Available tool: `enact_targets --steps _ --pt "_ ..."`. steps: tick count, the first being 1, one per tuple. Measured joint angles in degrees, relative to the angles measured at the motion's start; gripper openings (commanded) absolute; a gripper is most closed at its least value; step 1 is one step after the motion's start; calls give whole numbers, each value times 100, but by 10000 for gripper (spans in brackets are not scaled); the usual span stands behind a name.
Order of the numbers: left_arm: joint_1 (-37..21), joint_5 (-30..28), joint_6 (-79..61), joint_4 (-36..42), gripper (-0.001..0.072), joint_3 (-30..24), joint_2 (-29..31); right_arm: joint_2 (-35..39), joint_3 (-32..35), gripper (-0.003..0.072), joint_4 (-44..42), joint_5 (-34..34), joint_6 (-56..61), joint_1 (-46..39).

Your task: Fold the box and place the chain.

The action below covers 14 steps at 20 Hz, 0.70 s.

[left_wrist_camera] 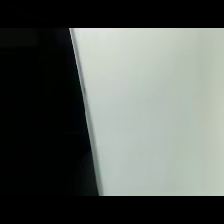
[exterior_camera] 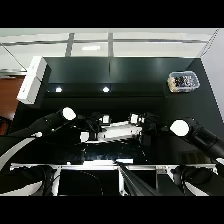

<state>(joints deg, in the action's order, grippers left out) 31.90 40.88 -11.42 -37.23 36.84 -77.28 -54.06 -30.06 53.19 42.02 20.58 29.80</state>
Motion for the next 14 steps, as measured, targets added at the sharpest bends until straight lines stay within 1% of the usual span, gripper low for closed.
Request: enact_targets --steps 14 --pt "0 0 -9 0 27 2 0 -76 -20 627 -566 -79 -387 -39"
